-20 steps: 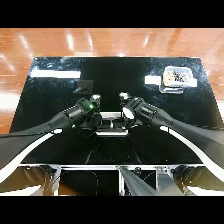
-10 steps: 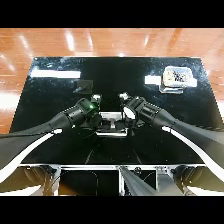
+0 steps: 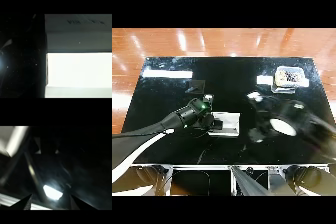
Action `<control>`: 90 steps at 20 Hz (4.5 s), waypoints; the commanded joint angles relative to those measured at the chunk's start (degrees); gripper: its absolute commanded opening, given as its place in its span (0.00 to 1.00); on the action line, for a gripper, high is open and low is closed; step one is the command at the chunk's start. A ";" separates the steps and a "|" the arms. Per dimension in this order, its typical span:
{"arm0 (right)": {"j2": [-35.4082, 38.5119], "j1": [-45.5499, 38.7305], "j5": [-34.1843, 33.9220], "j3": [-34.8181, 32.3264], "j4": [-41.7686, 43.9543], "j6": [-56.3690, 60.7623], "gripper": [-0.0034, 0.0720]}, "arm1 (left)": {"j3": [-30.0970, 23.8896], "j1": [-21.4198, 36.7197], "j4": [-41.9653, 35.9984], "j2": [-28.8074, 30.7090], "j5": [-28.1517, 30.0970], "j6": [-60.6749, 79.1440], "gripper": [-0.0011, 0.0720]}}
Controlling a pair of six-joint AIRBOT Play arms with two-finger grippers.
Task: Fold the box and place the chain.
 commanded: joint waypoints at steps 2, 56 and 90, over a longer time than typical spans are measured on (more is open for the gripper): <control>11.72 -5.62 6.67 -2.08 -8.50 0.42 0.79 | 0.02 0.02 0.00 -0.02 0.13 -0.02 0.05; -43.89 -56.63 -20.65 46.99 23.15 -9.16 0.06 | 0.02 0.04 0.00 -0.04 0.17 -0.02 0.05; -12.17 -58.14 -19.34 58.82 26.16 -22.01 0.06 | 0.02 -0.22 -0.09 -0.04 0.39 -0.04 0.05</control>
